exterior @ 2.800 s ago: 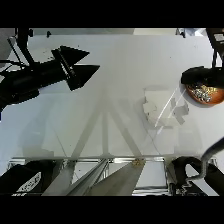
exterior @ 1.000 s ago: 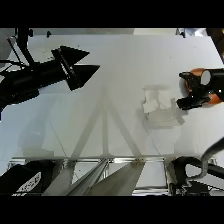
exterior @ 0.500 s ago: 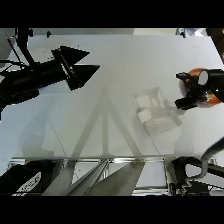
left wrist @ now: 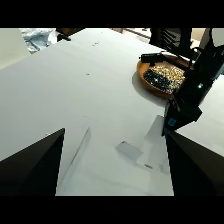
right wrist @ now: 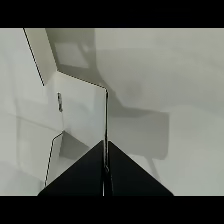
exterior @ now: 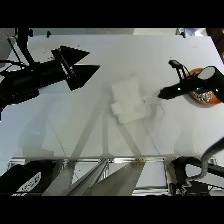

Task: Fold the box and place the chain.

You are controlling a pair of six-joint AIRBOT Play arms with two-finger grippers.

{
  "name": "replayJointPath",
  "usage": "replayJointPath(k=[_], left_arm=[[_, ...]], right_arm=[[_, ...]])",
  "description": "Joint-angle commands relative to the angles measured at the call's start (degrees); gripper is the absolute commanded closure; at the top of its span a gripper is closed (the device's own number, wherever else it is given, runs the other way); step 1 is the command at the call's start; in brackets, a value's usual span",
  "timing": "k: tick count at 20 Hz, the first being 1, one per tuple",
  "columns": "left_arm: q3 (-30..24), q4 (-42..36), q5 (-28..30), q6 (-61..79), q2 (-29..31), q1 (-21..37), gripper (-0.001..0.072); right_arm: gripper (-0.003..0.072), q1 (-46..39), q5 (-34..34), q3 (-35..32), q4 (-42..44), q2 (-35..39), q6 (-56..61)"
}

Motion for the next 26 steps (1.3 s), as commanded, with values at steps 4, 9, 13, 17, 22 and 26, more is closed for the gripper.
replayJointPath(k=[4,9,13,17,22,26], left_arm=[[0.0,0.0,0.0,0.0,0.0,0.0,0.0012],[0.0,0.0,0.0,0.0,0.0,0.0,0.0012],[0.0,0.0,0.0,0.0,0.0,0.0,0.0012],[0.0,0.0,0.0,0.0,0.0,0.0,0.0012],[0.0,0.0,0.0,0.0,0.0,0.0,0.0012],[0.0,0.0,0.0,0.0,0.0,0.0,0.0012]], right_arm=[[0.0674,2.0,-12.9,-1.5,22.5,-2.6,-14.5],[0.0675,10.5,-36.9,-10.2,27.2,-2.7,-17.7],[0.0675,16.2,-47.6,-13.4,28.5,-2.7,-17.7],[0.0675,17.2,-50.0,-13.6,28.4,-2.7,-14.1],[0.0674,17.2,-48.4,-13.6,28.3,-2.7,-13.7],[0.0672,17.2,-43.3,-13.6,25.4,-2.7,-14.0]])
